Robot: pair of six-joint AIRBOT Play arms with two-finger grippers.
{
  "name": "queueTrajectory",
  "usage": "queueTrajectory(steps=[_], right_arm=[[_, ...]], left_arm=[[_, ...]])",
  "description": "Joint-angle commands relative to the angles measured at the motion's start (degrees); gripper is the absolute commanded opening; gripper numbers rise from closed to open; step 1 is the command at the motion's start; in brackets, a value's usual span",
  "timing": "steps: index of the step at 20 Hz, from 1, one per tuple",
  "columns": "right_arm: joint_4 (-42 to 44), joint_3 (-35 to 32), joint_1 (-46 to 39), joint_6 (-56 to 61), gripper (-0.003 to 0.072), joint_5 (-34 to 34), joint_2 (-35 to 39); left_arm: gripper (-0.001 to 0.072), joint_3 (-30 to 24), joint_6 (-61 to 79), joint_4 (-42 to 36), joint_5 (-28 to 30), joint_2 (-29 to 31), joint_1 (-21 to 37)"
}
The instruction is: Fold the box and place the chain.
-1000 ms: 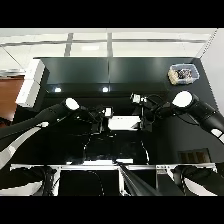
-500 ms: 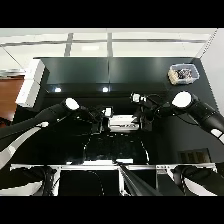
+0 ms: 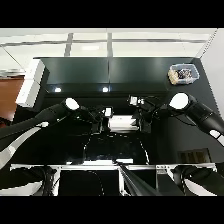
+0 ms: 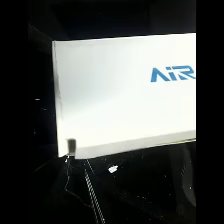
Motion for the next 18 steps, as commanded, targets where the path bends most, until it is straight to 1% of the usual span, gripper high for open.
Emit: queueTrajectory(steps=[1, 2, 3, 4, 5, 6, 14, 15, 16, 18], right_arm=[[-0.48, -0.02, 0.17, 0.37, 0.0317, 0.2, -0.04], [-0.48, -0.02, 0.17, 0.37, 0.0314, 0.17, -0.04], [-0.46, -0.02, 0.17, 0.37, 0.0214, 0.17, -0.04], [-0.48, -0.02, 0.17, 0.37, 0.0187, 0.2, -0.04], [-0.48, -0.02, 0.17, 0.37, 0.0185, 0.2, -0.02], [-0.48, -0.02, 0.17, 0.39, 0.0128, 0.17, -0.04], [-0.48, -0.02, 0.2, 0.79, 0.014, 0.26, -0.04], [-0.48, -0.02, 0.2, 0.81, 0.0166, 0.26, -0.04], [-0.48, -0.02, 0.2, 0.92, 0.0217, 0.26, -0.04], [-0.48, -0.02, 0.2, 0.98, 0.0217, 0.26, -0.04]], left_arm=[[0.0333, 0.0, 0.0, 0.0, 0.04, -0.04, -0.02], [0.0333, 0.0, 0.0, 0.0, 0.04, -0.04, -0.02], [0.0333, 0.0, 0.0, 0.0, 0.04, -0.04, -0.02], [0.0333, 0.0, 0.0, 0.0, 0.04, -0.04, -0.02], [0.0333, 0.0, 0.0, 0.0, 0.04, -0.04, -0.02], [0.0333, 0.0, 0.0, 0.0, 0.04, -0.04, -0.02], [0.0334, 0.0, 0.0, 0.0, 0.04, -0.04, -0.02], [0.0334, 0.0, 0.0, 0.0, 0.04, -0.04, -0.02], [0.0333, 0.0, 0.0, 0.0, 0.04, -0.04, -0.02], [0.0333, 0.0, 0.0, 0.0, 0.04, -0.04, -0.02]])
